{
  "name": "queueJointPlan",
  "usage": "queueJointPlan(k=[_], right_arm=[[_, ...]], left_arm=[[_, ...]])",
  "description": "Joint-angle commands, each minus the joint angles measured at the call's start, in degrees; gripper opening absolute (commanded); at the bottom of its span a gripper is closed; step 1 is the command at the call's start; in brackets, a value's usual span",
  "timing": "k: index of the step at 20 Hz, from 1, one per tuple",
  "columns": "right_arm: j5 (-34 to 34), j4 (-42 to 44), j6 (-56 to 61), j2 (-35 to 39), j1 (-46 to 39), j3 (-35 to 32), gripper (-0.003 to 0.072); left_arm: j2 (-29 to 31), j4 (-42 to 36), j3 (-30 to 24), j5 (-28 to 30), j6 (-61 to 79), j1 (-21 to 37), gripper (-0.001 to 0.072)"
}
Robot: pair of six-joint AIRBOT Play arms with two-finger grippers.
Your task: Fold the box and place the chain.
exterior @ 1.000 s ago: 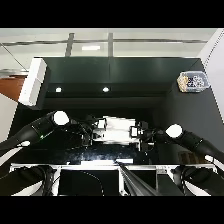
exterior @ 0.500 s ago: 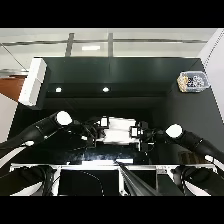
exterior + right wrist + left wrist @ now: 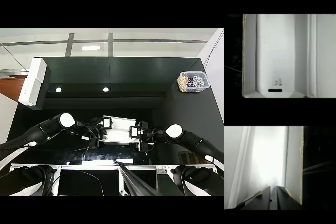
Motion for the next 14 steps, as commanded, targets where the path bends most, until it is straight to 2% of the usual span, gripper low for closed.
queueJointPlan(k=[1, 2, 3, 4, 5, 6, 7, 8, 11, 14], right_arm=[[0.0, 0.0, 0.0, 0.0, 0.1, 0.0, 0.0475], [0.0, 0.0, 0.0, 0.0, 0.1, 0.0, 0.0475], [0.0, 0.0, 0.0, 0.0, 0.1, 0.0, 0.0475], [0.0, 0.0, 0.0, 0.0, 0.1, 0.0, 0.0475], [0.0, 0.0, 0.0, 0.0, 0.1, 0.0, 0.0475], [0.0, 0.0, 0.0, 0.0, 0.1, 0.0, 0.0475], [0.0, 0.0, 0.0, 0.0, 0.1, 0.0, 0.0475], [0.0, 0.0, 0.0, 0.0, 0.1, 0.0, 0.0475], [0.0, 0.0, 0.0, 0.0, 0.1, 0.0, 0.0475], [0.0, 0.0, 0.0, 0.0, 0.1, 0.0, 0.0475]], left_arm=[[0.0, 0.1, 0.0, 0.0, -0.4, 0.0, 0.0312], [0.0, 0.2, 0.0, -0.6, -0.4, 0.0, 0.0227], [0.0, 0.2, 0.0, -0.7, -0.4, 0.0, 0.0173], [0.0, 0.1, 0.0, -0.7, -0.4, 0.0, 0.0208], [0.0, 0.1, 0.0, -0.7, -0.4, -0.1, 0.0324], [0.0, 0.1, 0.0, -0.8, -0.4, 0.0, 0.0330], [0.1, 0.4, 0.0, -0.9, -0.4, 0.0, 0.0208], [0.5, 1.2, 0.1, -1.0, -0.4, 0.1, 0.0028], [4.5, 7.6, 0.0, -1.7, -9.2, 1.4, 0.0026], [11.0, 14.7, 0.0, -4.5, -18.5, 5.2, 0.0027]])
